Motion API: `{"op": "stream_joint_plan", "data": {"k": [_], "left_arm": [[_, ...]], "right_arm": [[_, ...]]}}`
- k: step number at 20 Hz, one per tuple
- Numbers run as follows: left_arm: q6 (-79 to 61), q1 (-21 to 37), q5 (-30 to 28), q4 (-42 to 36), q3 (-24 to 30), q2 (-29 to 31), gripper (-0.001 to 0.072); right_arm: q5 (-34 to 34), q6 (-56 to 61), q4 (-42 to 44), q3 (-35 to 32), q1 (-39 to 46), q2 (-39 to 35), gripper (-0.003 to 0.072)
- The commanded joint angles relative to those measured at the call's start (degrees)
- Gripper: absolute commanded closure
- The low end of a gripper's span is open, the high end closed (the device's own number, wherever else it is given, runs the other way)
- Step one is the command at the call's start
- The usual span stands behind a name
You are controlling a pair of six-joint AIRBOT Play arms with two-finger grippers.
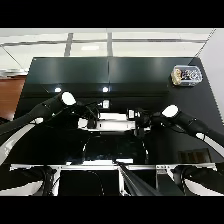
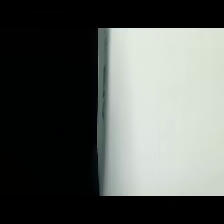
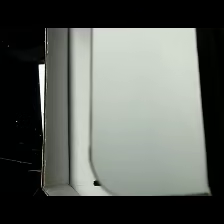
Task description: Fold the box and place the chain.
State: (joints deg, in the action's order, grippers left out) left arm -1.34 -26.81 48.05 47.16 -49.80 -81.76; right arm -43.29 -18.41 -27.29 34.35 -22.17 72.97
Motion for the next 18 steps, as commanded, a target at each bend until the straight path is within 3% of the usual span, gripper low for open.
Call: {"op": "stream_joint_plan", "data": {"k": [1, 2, 18], "left_arm": [[0.1, 0.0, 0.2, 0.0, 0.0, 0.0, 0.0679], [0.1, 0.0, 0.2, 0.0, 0.0, 0.0, 0.0678], [0.1, 0.0, 0.0, 0.0, 0.0, 0.0, 0.0678]], "right_arm": [[-0.1, -0.2, 1.1, 0.0, -0.1, 1.9, 0.0040], [0.1, 0.4, 0.4, 0.1, -0.4, 2.0, 0.0071], [5.0, 9.0, -7.9, 0.2, -2.4, 2.6, 0.0070]]}}
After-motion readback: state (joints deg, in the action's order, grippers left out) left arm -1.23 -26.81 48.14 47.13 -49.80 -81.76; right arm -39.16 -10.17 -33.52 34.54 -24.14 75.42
